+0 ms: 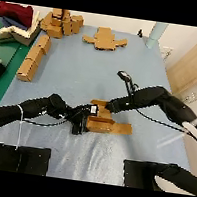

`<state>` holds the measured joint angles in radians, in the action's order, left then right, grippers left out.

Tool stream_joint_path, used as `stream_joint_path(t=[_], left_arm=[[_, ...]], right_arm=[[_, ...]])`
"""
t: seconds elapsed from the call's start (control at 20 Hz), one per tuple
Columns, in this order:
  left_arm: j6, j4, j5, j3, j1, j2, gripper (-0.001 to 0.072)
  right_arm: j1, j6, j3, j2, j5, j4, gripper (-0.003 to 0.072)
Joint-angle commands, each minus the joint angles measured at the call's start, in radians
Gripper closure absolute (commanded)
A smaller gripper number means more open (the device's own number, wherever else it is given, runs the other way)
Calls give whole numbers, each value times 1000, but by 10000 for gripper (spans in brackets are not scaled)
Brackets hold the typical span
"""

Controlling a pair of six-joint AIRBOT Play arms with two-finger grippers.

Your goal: Fold the box.

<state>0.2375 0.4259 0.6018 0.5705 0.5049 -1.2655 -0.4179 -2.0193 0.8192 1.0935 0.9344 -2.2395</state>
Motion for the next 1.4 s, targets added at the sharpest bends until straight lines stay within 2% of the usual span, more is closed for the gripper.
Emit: stream_joint_path(t=[0.0, 0.1, 0.2, 0.25, 0.3, 0.35, 0.45, 0.55, 0.6, 0.7, 0.85, 1.1, 1.15, 1.2, 1.3, 1.35], left_arm=[[0, 0, 0, 1, 0, 0, 245], [0, 0, 0, 1, 0, 0, 245], [0, 0, 0, 1, 0, 0, 245], [0, 0, 0, 1, 0, 0, 245], [0, 0, 0, 1, 0, 0, 245], [0, 0, 0, 1, 0, 0, 245], [0, 0, 0, 1, 0, 0, 246], [0, 0, 0, 1, 0, 0, 245], [0, 0, 0, 1, 0, 0, 245], [0, 0, 0, 1, 0, 0, 245], [0, 0, 0, 1, 0, 0, 245], [0, 0, 0, 1, 0, 0, 245], [0, 0, 0, 1, 0, 0, 245], [0, 0, 0, 1, 0, 0, 245], [0, 0, 0, 1, 0, 0, 245], [0, 0, 0, 1, 0, 0, 245]], right_arm=[[0, -64, -19, -153, 96, 22, 681], [0, -193, -68, -231, 220, 22, 681], [0, -231, -136, -293, 307, 30, 659], [0, -240, -171, -315, 313, 57, 527], [0, -259, -205, -331, 309, 90, 438], [0, -280, -228, -338, 296, 123, 437], [0, -349, -264, -338, 197, 207, 183], [0, -483, -290, -336, 47, 274, 53], [0, -568, -299, -327, -27, 290, 33], [0, -684, -300, -289, -84, 281, 33], [-2, -724, -300, -214, -84, 244, 33], [-61, -848, -300, -169, -113, 209, 41], [-74, -874, -300, -160, -135, 199, 161], [-86, -893, -300, -154, -151, 192, 316], [-111, -906, -300, -145, -164, 182, 497], [-122, -906, -300, -145, -165, 180, 535]])
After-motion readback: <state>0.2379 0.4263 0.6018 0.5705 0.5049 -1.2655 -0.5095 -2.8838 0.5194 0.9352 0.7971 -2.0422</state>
